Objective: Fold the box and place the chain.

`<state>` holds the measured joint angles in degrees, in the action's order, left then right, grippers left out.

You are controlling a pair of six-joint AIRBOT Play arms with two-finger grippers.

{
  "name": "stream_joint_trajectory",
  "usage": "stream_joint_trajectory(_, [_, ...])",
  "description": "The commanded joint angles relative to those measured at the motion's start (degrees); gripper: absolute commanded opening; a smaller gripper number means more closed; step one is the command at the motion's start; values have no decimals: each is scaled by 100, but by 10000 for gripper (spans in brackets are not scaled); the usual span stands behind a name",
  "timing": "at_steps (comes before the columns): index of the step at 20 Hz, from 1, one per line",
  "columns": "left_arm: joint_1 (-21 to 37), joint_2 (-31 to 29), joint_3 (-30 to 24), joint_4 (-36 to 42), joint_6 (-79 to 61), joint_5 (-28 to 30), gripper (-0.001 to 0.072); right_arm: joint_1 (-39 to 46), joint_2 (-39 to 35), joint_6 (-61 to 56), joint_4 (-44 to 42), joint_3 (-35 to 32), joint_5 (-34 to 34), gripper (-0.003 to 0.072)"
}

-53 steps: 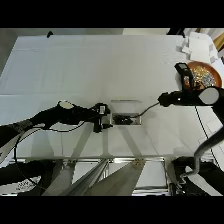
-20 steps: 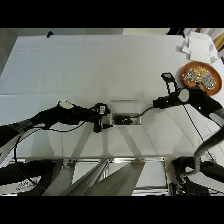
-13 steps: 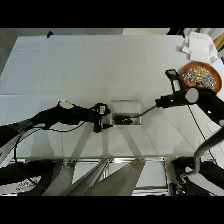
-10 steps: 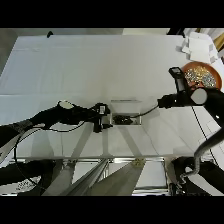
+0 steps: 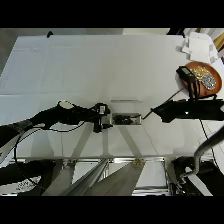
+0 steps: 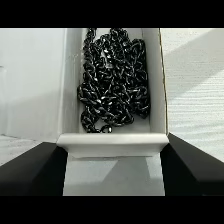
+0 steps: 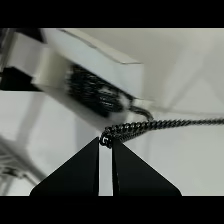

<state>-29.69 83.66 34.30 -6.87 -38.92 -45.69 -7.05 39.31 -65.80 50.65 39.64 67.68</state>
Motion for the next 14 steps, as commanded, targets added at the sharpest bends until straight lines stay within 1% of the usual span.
stream_joint_trajectory(1, [-4,-2,0,-2,-2,2,71,-4,-280,181,-1010,0,188,13])
stream_joint_trajectory(5, [-4,-2,0,-2,-2,2,71,-4,-273,184,-1773,-2,-26,14])
stream_joint_trajectory(6, [-4,-2,0,-2,-2,2,71,-24,-262,184,-1843,0,-133,14])
stream_joint_trajectory(8, [-2,-2,0,-2,-2,2,70,-293,-199,179,-1622,-2,-605,14])
stream_joint_trajectory(10, [-2,-2,0,-2,-2,2,71,-758,4,181,-1565,0,-1064,14])
stream_joint_trajectory(12, [-4,-2,0,-2,-2,2,70,-1309,367,181,-1362,-2,-1495,14])
stream_joint_trajectory(14, [-2,-2,0,-2,-2,2,70,-1762,831,153,-857,0,-1790,15])
